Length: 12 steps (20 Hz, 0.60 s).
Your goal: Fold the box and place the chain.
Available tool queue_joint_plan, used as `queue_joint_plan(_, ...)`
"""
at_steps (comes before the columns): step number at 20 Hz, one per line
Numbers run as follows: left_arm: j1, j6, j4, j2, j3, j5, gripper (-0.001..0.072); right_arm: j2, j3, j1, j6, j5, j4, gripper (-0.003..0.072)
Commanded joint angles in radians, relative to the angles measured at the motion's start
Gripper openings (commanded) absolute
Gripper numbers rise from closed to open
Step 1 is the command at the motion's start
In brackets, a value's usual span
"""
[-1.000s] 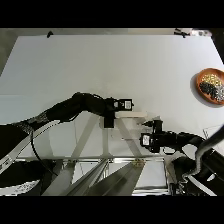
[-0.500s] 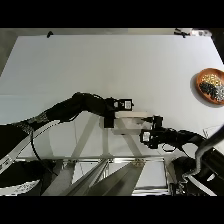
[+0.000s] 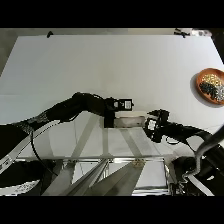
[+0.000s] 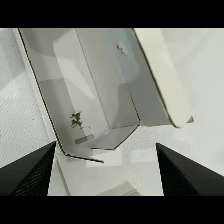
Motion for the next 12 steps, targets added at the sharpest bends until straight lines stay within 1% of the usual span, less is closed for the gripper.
queue_joint_plan(1,-0.001,0.000,0.000,0.000,0.000,0.001,0.0012,-0.034,0.005,-0.016,-0.088,0.019,0.070,0.0703)
queue_joint_plan(4,-0.001,0.000,0.000,0.000,0.000,0.001,0.0012,-0.079,0.005,-0.016,-0.205,0.010,0.156,0.0701)
queue_joint_plan(8,-0.001,0.000,0.000,0.000,0.000,0.001,0.0012,-0.128,0.005,-0.020,-0.259,0.006,0.191,0.0700)
queue_joint_plan(10,-0.001,0.000,0.000,0.000,0.000,0.001,0.0012,-0.132,0.005,-0.066,-0.260,0.018,0.216,0.0699)
queue_joint_plan(12,-0.001,0.000,0.000,0.000,0.000,0.001,0.0012,-0.132,0.013,-0.118,-0.317,0.061,0.247,0.0694)
